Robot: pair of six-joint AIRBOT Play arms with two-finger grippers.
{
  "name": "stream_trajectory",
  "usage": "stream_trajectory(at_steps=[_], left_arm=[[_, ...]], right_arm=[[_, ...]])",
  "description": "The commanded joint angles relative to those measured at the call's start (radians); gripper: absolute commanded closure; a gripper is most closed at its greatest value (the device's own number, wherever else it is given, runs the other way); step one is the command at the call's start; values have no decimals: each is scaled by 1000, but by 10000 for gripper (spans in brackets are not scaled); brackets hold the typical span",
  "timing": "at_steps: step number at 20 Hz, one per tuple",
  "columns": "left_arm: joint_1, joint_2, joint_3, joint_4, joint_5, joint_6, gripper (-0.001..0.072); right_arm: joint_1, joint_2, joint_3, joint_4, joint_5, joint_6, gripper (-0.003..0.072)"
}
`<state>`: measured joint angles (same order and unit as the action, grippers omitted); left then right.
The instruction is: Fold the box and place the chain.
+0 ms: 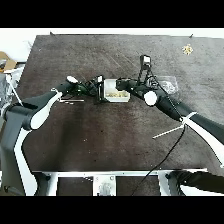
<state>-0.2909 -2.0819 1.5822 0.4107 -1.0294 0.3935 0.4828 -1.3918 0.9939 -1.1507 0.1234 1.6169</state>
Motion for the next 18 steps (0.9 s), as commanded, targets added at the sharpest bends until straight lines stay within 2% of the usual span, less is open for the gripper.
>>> stream_trajectory(at_steps=[1, 2, 3, 6, 8, 9, 11, 12, 15, 16, 18], left_arm=[[0, 0, 0, 0, 0, 0, 440], [0, 0, 0, 0, 0, 0, 440], [0, 0, 0, 0, 0, 0, 440], [0, 0, 0, 0, 0, 0, 440], [0, 0, 0, 0, 0, 0, 440], [0, 0, 0, 0, 1, 0, 440], [0, 0, 0, 0, 0, 0, 440], [0, 0, 0, 0, 0, 0, 441], [0, 0, 0, 0, 0, 0, 440], [0, 0, 0, 0, 0, 0, 440], [0, 0, 0, 0, 0, 0, 440]], right_arm=[[2, 26, 1, -109, 60, -56, 245], [-10, 64, 2, -156, 79, -57, 262], [-38, 95, 15, -154, 122, -58, 460], [-149, 112, 119, -123, 267, -182, 468], [-212, 87, 193, 40, 322, -413, 495], [-251, 55, 246, 138, 420, -552, 511], [-344, -43, 361, 348, 706, -816, 509], [-389, -97, 401, 457, 814, -932, 509], [-491, -222, 441, 747, 859, -1111, 509], [-515, -267, 459, 805, 881, -1144, 509], [-532, -361, 518, 820, 954, -1181, 509]])
